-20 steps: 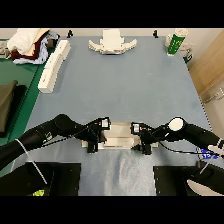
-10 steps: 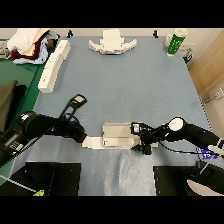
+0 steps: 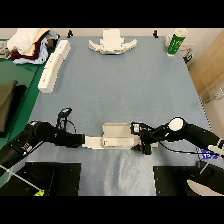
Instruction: Fold the box.
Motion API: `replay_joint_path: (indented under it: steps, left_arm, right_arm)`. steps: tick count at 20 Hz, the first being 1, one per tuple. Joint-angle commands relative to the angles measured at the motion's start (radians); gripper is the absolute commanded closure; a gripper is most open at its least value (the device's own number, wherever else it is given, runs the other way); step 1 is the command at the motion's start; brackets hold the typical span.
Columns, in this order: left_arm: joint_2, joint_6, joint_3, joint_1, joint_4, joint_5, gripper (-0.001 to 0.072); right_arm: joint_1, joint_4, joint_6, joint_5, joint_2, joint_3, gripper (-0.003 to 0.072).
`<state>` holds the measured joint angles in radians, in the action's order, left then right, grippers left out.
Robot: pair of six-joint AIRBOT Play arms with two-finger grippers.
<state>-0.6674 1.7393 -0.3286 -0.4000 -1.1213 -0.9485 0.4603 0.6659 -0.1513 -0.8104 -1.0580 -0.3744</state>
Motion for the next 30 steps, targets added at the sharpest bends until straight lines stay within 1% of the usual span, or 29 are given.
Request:
replay_joint_path:
  steps: [1,4,8,10,13,16,17,18,19,20,21,26,27,30]
  left_arm:
    - [-0.022,-0.077,0.031,0.006,0.207,0.103,0.0696]
    - [-0.022,-0.128,0.031,-0.009,0.294,0.109,0.0696]
    - [-0.012,-0.127,0.019,-0.104,0.348,0.169,0.0696]
    - [0.000,-0.127,-0.011,-0.129,0.334,0.182,0.0696]
    - [0.008,-0.128,-0.057,-0.129,0.306,0.180,0.0696]
    - [0.006,-0.127,-0.061,-0.130,0.307,0.179,0.0692]
    - [0.006,-0.127,-0.061,-0.130,0.311,0.178,0.0598]
    - [0.006,-0.127,-0.061,-0.130,0.315,0.178,0.0241]
    - [0.006,-0.128,-0.061,-0.130,0.317,0.172,0.0206]
    - [0.006,-0.134,-0.061,-0.130,0.313,0.162,0.0310]
    - [0.006,-0.156,-0.061,-0.130,0.313,0.159,0.0327]
    - [0.004,-0.161,-0.058,-0.131,0.360,0.188,0.0330]
    - [0.003,-0.164,-0.060,-0.140,0.351,0.178,0.0360]
    - [-0.011,-0.099,-0.076,-0.221,0.276,0.180,0.0359]
  right_arm:
    - [0.000,0.000,0.000,0.000,0.000,0.000,0.0231]
    - [0.000,0.000,0.000,0.000,0.000,0.000,0.0231]
    - [0.000,0.000,0.000,0.000,0.000,0.000,0.0231]
    - [0.000,0.000,0.000,0.000,0.000,0.000,0.0231]
    - [0.000,0.000,0.000,0.000,0.000,0.000,0.0231]
    - [0.000,0.000,0.000,0.000,0.000,0.000,0.0231]
    - [0.000,0.000,0.000,0.000,0.000,0.000,0.0231]
    - [0.000,0.000,0.000,0.000,0.000,0.000,0.0231]
    - [0.000,0.000,0.000,0.000,0.000,0.000,0.0231]
    - [0.000,0.000,0.000,0.000,0.000,0.000,0.0231]
    - [0.000,0.000,0.000,0.000,0.000,0.000,0.0231]
    - [0.000,0.000,0.000,0.000,0.000,0.000,0.0231]
    - [0.000,0.000,0.000,0.000,0.000,0.000,0.0231]
    - [0.000,0.000,0.000,0.000,0.000,0.000,0.0231]
